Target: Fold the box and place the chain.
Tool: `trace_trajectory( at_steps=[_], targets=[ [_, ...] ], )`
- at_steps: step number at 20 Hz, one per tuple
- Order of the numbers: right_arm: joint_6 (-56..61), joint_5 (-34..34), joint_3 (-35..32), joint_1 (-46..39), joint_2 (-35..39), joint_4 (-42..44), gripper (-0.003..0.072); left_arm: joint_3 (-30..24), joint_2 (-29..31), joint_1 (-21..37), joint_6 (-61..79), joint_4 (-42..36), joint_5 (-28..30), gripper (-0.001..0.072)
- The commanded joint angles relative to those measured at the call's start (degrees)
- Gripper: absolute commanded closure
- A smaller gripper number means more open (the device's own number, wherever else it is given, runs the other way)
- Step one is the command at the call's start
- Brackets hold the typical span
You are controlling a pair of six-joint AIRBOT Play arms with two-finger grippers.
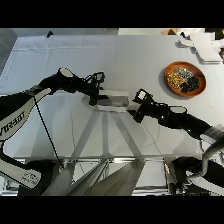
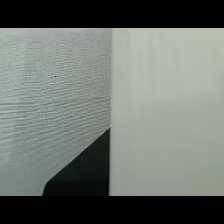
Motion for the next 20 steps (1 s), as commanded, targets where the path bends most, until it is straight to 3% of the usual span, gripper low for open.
trace_trajectory(
  at_steps=[1,13,20],
  targets=[
    [1.3,1.9,-0.1,0.0,0.0,-3.9,0.0106,0.0,0.0,0.1,0.0,0.0,0.3,0.0698],
    [2.0,3.6,2.2,0.0,-0.3,-5.5,0.008,0.0,0.0,0.1,0.0,0.0,0.3,0.0698],
    [14.7,0.7,4.1,0.0,-0.3,-10.9,0.0081,0.0,0.0,0.1,0.0,0.0,0.3,0.0698]
  ],
)
